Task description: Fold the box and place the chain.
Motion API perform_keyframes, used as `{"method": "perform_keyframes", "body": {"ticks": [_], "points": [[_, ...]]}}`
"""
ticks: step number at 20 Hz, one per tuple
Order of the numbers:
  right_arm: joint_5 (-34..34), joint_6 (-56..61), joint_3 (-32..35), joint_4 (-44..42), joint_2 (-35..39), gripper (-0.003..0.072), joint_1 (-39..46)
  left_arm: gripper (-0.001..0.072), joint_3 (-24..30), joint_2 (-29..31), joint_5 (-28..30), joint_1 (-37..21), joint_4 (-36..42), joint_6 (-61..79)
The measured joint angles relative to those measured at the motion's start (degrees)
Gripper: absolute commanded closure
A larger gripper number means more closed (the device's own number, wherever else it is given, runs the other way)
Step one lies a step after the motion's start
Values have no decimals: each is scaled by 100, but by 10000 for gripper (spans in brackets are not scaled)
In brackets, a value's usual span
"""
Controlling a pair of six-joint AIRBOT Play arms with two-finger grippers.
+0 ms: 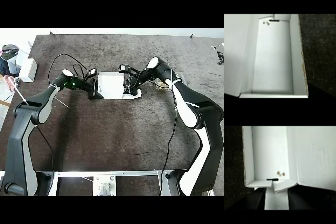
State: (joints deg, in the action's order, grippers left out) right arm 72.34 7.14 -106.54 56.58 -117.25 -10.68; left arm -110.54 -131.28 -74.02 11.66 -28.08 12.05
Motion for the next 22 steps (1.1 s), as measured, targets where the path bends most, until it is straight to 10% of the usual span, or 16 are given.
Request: {"method": "perform_keyframes", "body": {"ticks": [16, 18, 22], "points": [[24, 13, 0, -546, -136, 389, -74, 265, 0, -7, 2, -2, -17, 0], [26, 9, 0, -573, -151, 88, -79, 265, 0, -7, 2, -2, -17, -2], [4, -15, 0, -584, -160, 124, -83, 264, 0, -7, 0, 0, -20, -2]]}}
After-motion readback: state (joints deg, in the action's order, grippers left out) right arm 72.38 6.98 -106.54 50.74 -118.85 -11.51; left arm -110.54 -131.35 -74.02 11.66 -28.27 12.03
